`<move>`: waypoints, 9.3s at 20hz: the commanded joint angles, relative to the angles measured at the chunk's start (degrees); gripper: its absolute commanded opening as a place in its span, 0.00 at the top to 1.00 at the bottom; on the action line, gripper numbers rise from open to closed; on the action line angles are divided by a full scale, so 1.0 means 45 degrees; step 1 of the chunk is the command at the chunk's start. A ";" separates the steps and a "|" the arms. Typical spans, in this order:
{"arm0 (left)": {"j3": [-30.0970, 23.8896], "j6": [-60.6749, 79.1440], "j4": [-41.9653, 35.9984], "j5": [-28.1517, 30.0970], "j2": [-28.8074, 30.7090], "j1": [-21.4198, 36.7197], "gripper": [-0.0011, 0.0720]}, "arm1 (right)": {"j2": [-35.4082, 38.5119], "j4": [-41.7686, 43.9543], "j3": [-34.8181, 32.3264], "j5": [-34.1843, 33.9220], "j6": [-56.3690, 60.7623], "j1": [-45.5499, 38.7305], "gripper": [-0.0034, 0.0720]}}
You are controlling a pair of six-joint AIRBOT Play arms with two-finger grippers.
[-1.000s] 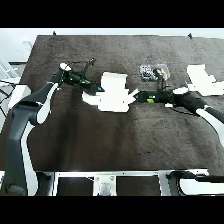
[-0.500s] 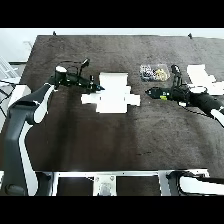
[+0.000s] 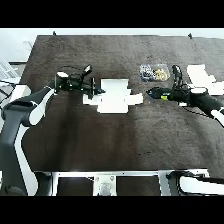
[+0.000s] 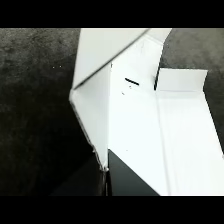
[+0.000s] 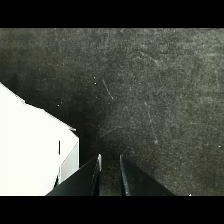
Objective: Fold the box and place the chain.
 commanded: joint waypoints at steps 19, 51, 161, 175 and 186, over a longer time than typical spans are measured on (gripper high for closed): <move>-0.0835 0.2025 -0.0015 0.0364 -0.0233 -0.0053 0.96 | 0.0112 0.0379 -0.0510 -0.0073 -0.1078 -0.0010 0.76; -0.0806 0.2055 -0.0437 0.0199 -0.0204 -0.0039 0.96 | 0.1700 -0.0389 -0.2569 -0.1744 -1.2322 0.5338 0.15; -0.0806 0.2055 -0.0534 0.0209 -0.0204 -0.0039 0.96 | -0.7698 -0.1472 0.7669 0.6251 -1.2696 0.2531 0.20; -0.0806 0.2055 -0.0539 0.0204 -0.0204 -0.0039 0.96 | -0.8072 -0.1462 0.8014 0.6251 -1.2677 0.2531 0.20; -0.0806 0.2055 -0.0539 0.0204 -0.0204 -0.0039 0.96 | -0.8160 -0.1234 0.8043 0.6246 -1.2677 0.2487 0.39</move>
